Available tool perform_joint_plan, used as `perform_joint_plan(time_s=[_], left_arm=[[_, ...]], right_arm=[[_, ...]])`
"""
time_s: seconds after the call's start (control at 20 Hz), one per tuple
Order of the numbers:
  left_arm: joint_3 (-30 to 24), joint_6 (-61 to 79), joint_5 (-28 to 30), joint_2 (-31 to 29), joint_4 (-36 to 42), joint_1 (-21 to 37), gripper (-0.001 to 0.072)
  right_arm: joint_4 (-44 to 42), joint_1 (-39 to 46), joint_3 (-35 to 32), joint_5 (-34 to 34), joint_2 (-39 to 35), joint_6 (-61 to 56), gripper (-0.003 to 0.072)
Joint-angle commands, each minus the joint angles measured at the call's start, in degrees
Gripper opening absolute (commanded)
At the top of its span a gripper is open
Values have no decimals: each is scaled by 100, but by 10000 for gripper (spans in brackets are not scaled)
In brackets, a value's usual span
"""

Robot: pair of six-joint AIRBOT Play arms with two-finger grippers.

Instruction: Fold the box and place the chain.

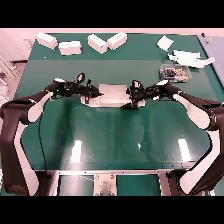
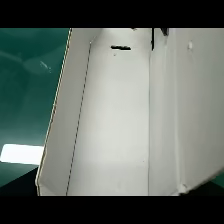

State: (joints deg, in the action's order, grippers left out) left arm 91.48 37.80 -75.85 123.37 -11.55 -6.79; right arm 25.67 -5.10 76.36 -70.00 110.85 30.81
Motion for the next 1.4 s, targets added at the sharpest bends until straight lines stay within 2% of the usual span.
perform_joint_plan(time_s=[0.0, 0.05, 0.15, 1.35], left_arm=[[0, 2, 2, 2, 0, 7, 24], [0, 0, 0, 2, 0, 7, 24], [0, 2, 2, 2, 0, 7, 24], [0, 2, 2, 2, 0, 7, 24]], right_arm=[[28, -4, 7, -22, 4, -37, 635], [28, -4, 7, -22, 4, -37, 635], [50, -2, 7, -55, 4, -35, 568], [111, -2, 4, -122, 2, -15, 569]])
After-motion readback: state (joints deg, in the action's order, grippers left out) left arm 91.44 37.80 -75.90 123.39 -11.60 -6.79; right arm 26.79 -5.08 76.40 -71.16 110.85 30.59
